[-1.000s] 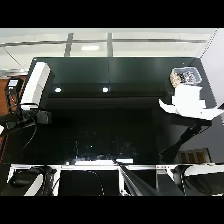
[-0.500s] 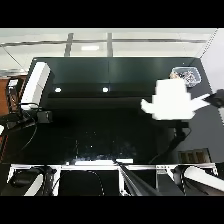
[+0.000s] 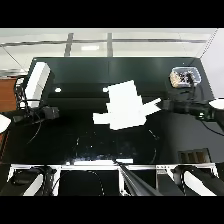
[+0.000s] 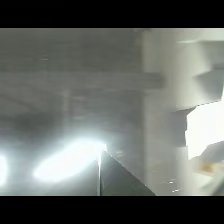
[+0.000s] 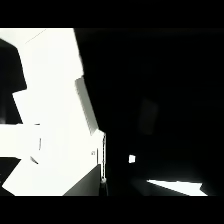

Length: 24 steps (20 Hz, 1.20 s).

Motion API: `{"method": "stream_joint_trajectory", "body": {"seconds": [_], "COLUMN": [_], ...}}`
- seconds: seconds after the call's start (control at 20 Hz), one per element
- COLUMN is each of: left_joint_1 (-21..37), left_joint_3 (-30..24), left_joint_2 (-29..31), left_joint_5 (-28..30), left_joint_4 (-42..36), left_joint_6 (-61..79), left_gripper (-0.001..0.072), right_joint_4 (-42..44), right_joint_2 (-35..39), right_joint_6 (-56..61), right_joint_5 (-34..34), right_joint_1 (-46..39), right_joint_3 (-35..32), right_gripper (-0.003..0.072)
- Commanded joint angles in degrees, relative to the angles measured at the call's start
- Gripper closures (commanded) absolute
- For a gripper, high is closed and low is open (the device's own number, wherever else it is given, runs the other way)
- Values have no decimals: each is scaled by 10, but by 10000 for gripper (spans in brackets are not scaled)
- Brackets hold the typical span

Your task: Fold the box and place the chain.

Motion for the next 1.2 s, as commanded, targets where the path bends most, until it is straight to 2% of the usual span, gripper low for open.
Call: {"method": "stream_joint_trajectory", "body": {"seconds": [0.0, 0.1, 0.15, 0.25, 0.35, 0.45, 0.6, 0.7, 1.0, 1.15], "left_joint_1": [0, 0, -2, -21, -47, -67, -89, -96, -95, -66], "left_joint_3": [0, 0, 0, 1, 7, 22, 58, 75, 80, 86], "left_joint_2": [-48, -83, -104, -144, -190, -254, -356, -399, -417, -417], "left_joint_5": [26, 28, 26, 30, 32, 29, -35, -63, -87, -104], "left_joint_4": [-98, -167, -217, -328, -396, -399, -405, -401, -386, -368], "left_joint_6": [1, 30, 78, 175, 232, 225, 226, 226, 233, 242], "left_gripper": [683, 679, 597, 0, 2, 3, 5, 7, 7, 12], "right_joint_4": [12, 12, 12, 12, 12, 13, 17, 17, 17, 19], "right_joint_2": [6, 6, 7, 8, 8, 8, 8, 8, 8, 8], "right_joint_6": [-7, -7, -7, -7, -7, -7, -7, -7, -6, -6], "right_joint_5": [-87, -102, -107, -111, -116, -128, -137, -141, -142, -142], "right_joint_1": [98, 124, 135, 158, 183, 208, 221, 221, 221, 221], "right_joint_3": [-19, -38, -49, -68, -76, -77, -77, -77, -77, -77], "right_gripper": [669, 669, 669, 669, 669, 669, 669, 669, 668, 669]}}
